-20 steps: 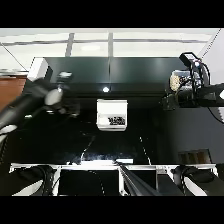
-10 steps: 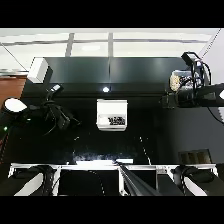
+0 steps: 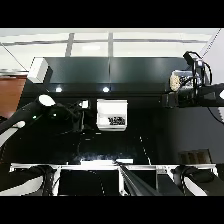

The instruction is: Fold the box and place the chain.

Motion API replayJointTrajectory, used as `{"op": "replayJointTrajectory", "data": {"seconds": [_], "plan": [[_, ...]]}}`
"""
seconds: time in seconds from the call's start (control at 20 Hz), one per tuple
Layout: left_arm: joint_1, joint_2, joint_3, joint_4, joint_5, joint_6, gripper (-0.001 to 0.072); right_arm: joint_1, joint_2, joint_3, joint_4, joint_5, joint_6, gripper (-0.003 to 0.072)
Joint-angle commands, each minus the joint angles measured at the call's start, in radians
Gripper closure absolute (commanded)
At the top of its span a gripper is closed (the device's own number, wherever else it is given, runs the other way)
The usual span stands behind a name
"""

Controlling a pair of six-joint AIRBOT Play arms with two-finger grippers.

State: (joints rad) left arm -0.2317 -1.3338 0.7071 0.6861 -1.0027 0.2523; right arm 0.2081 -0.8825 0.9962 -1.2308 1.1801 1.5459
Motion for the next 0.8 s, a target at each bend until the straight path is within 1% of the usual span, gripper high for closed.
{"op": "replayJointTrajectory", "data": {"seconds": [0.0, 0.2, 0.35, 0.4, 0.7, 0.75], "plan": [[-0.027, -0.089, 0.058, -0.027, 0.001, 0.051, -0.0007, 0.000, 0.000, 0.000, 0.000, -0.001, 0.007, 0.0372], [-0.028, -0.104, 0.063, -0.033, 0.030, 0.027, -0.0008, 0.000, 0.000, 0.000, 0.000, -0.002, 0.006, 0.0372], [-0.038, -0.121, 0.086, -0.022, -0.010, 0.016, -0.0007, 0.000, 0.000, 0.000, -0.001, -0.002, 0.006, 0.0372], [-0.049, -0.121, 0.090, -0.004, -0.003, 0.016, -0.0007, 0.000, 0.000, 0.000, -0.001, -0.002, 0.006, 0.0371], [-0.089, -0.121, 0.098, -0.021, 0.019, 0.005, -0.0005, 0.000, 0.000, 0.000, -0.001, -0.015, 0.006, 0.0372], [-0.096, -0.121, 0.098, -0.025, 0.019, 0.004, 0.0006, 0.000, 0.000, 0.000, -0.002, -0.015, 0.006, 0.0372]]}}
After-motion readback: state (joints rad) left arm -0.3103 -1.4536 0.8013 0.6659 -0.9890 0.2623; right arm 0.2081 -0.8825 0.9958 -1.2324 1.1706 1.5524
